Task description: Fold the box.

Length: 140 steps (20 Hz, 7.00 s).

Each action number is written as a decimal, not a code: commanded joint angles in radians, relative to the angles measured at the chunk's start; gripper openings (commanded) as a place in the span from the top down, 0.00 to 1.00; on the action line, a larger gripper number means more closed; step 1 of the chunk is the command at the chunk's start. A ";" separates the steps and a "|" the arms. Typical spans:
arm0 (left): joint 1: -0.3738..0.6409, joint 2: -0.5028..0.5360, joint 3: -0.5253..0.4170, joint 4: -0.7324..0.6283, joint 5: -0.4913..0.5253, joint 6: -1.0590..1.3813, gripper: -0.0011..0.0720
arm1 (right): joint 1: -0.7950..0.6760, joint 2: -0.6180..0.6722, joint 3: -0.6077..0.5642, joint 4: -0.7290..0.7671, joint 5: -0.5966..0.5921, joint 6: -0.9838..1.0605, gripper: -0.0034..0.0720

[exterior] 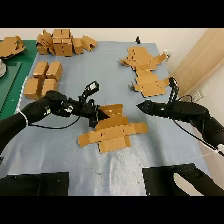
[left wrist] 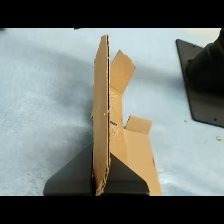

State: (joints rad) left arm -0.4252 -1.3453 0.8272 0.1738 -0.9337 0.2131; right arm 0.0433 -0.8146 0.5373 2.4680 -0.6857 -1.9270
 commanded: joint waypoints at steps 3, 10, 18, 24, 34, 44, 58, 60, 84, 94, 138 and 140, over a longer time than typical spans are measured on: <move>-0.026 0.031 -0.127 -0.118 0.040 0.274 0.97 | -0.006 -0.029 0.010 0.000 0.001 0.016 0.82; -0.068 0.030 -0.161 -0.089 0.044 0.277 0.97 | -0.003 -0.079 0.010 0.011 0.005 0.016 0.82; -0.068 0.006 -0.170 -0.071 0.044 0.269 0.97 | 0.034 -0.079 0.010 0.012 0.029 0.016 0.82; -0.068 -0.002 -0.170 -0.060 0.044 0.267 0.97 | 0.040 -0.079 0.010 0.012 0.032 0.016 0.82; -0.068 -0.002 -0.166 -0.038 0.050 0.237 0.97 | 0.040 -0.079 0.010 0.011 0.032 0.015 0.84; -0.106 -0.010 -0.114 0.108 0.068 0.082 0.97 | 0.040 -0.080 0.010 0.011 0.032 0.003 0.84; -0.101 -0.012 -0.103 0.111 0.113 0.051 0.97 | 0.040 -0.091 0.010 0.011 0.024 -0.003 0.84; -0.101 -0.012 -0.103 0.111 0.114 0.051 0.97 | 0.040 -0.091 0.010 0.010 0.024 -0.003 0.84; -0.079 -0.012 -0.103 0.066 0.106 0.051 0.97 | 0.826 0.456 -0.072 -0.781 -0.297 0.352 0.95; -0.079 -0.012 -0.103 0.066 0.106 0.051 0.97 | 1.284 0.174 -0.190 -1.382 -0.121 0.468 0.28; -0.079 -0.012 -0.103 0.066 0.105 0.051 0.97 | 1.284 0.002 -0.173 -1.370 -0.023 0.363 0.28; -0.079 -0.012 -0.103 0.066 0.104 0.051 0.97 | 1.283 -0.019 -0.173 -1.391 -0.021 0.363 0.28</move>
State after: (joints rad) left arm -0.5037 -1.3579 0.7227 0.2394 -0.8295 0.2642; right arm 1.3273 -0.8177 0.3645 1.1015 -0.7074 -1.5639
